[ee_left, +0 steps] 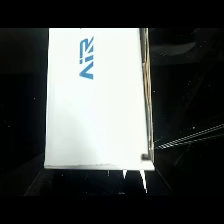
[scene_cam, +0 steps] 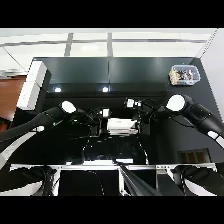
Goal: Fold the box and place the chain.
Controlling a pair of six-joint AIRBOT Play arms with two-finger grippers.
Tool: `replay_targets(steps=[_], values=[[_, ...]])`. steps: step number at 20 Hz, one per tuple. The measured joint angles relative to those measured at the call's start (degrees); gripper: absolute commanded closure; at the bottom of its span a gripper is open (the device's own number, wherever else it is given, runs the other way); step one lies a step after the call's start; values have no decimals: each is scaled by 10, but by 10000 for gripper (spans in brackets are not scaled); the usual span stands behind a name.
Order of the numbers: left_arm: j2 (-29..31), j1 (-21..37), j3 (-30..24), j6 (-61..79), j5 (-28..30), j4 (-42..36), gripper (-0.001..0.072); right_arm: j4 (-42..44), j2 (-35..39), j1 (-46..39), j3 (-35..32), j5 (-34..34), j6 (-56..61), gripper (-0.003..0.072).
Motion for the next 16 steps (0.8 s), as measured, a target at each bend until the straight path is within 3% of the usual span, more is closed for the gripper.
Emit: replay_targets(steps=[16], values=[[0,0,0,0,1,0,305,-8,1,4,-10,10,0,310]])
